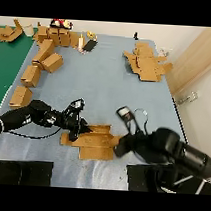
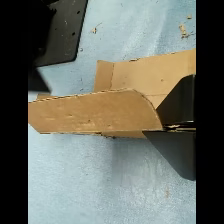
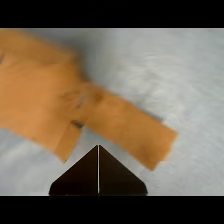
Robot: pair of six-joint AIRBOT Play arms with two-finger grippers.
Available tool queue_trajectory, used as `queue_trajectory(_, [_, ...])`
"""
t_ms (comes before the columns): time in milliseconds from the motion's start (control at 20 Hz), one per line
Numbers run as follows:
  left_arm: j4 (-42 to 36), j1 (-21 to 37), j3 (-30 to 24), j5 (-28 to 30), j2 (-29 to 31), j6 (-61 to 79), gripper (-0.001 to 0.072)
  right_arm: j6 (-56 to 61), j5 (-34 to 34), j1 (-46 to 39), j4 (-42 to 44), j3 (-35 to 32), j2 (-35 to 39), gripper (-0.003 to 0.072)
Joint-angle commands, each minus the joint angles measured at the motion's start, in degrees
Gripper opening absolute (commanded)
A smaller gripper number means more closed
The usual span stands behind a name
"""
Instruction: Fold the box.
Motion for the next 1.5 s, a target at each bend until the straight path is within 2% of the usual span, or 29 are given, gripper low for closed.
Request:
queue_trajectory(0, [0.07,0.0,0.0,0.02,-0.04,0.02,0.0011,-3.06,1.11,17.59,-4.98,-2.01,3.34,0.0002])
queue_trajectory(50, [0.07,0.0,0.0,0.02,-0.04,0.02,0.0011,-5.22,3.69,21.57,-6.29,-3.89,2.97,0.0049])
queue_trajectory(100, [0.04,0.0,0.0,0.02,-0.04,0.02,0.0011,-7.02,6.29,24.13,-7.91,-5.77,1.99,0.0239])
queue_trajectory(150, [0.07,0.0,0.0,0.04,-0.04,0.02,0.0011,-7.87,8.41,25.77,-10.14,-7.48,0.31,0.0395])
queue_trajectory(200, [0.07,0.0,0.0,0.04,-0.04,0.02,0.001,-7.85,9.33,26.12,-12.26,-8.39,-1.51,0.0411])
queue_trajectory(350, [0.07,0.0,0.0,0.04,-0.04,0.0,0.0011,-7.85,10.6,26.1,-17.44,-8.55,-6.25,0.0411])
queue_trajectory(600, [0.07,0.0,0.0,0.04,-0.04,0.02,0.0011,-7.85,14.88,26.1,-17.92,-8.33,-7.43,0.0412])
queue_trajectory(1150, [0.07,0.0,0.0,0.11,-0.04,0.0,0.001,-7.85,14.91,26.1,-15.96,-8.33,-10.45,0.0411])
queue_trajectory(1450, [0.07,0.0,0.0,0.11,-0.04,0.02,0.0011,-6.6,15.45,26.08,-21.35,-8.33,-11.8,0.0411])
